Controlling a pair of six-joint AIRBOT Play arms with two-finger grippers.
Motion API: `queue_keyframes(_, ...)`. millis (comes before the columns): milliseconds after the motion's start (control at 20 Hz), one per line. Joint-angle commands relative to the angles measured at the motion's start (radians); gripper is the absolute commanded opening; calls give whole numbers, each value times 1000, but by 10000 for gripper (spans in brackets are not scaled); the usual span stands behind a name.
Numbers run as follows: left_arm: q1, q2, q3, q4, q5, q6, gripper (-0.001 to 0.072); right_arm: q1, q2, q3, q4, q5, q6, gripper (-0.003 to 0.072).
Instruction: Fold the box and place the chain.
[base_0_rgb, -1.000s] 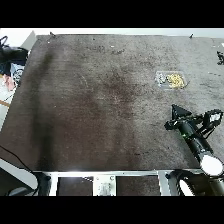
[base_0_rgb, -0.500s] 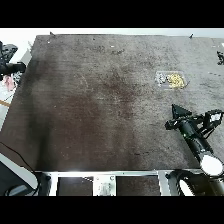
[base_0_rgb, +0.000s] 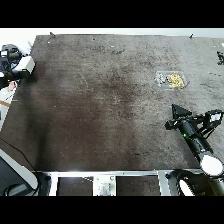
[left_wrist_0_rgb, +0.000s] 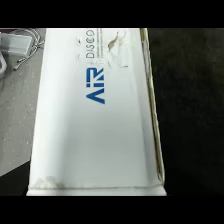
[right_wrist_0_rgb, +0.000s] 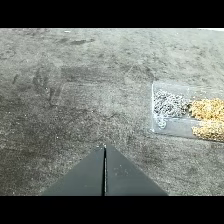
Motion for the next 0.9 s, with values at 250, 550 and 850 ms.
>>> queue_keyframes(250, 1, -22, 0, 3, -9, 16, 532, 0, 1, 0, 0, 0, 0, 10)
queue_keyframes(550, 1, 13, 9, 2, -11, 32, 716, 0, 1, 0, 0, 0, 0, 10)
queue_keyframes(850, 1, 133, 11, -2, -108, 32, 716, 0, 1, 0, 0, 0, 0, 10)
